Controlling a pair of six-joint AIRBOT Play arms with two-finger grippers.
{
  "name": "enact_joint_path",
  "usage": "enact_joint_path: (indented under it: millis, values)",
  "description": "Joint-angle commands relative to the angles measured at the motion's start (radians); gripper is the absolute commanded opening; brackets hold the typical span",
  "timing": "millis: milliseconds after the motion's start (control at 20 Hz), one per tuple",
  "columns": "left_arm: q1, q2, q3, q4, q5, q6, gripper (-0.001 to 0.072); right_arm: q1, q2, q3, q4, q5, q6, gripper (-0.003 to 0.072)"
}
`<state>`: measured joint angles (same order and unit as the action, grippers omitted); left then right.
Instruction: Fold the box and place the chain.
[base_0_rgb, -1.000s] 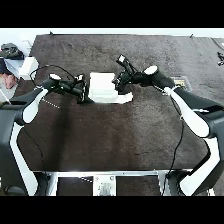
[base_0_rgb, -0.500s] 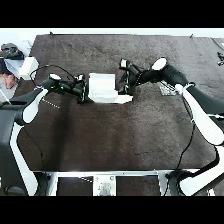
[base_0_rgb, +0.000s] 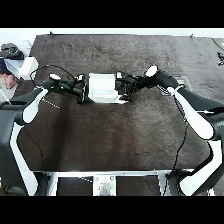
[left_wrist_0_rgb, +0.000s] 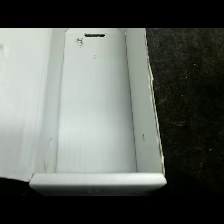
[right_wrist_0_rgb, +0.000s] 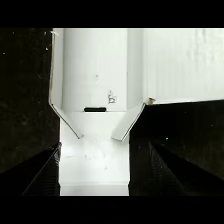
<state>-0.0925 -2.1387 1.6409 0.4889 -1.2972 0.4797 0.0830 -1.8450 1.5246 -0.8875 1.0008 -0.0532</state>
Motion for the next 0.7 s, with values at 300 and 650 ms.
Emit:
enact_joint_path:
  millis: [300, 650]
  values:
    - [0.001, 0.000, 0.000, 0.000, 0.000, 0.000, 0.0405, 0.038, -0.013, 0.000, 0.026, -0.040, -0.027, 0.0376]
    - [0.001, 0.000, 0.000, 0.000, 0.000, 0.000, 0.0406, 0.061, -0.044, 0.000, 0.044, -0.053, -0.027, 0.0221]
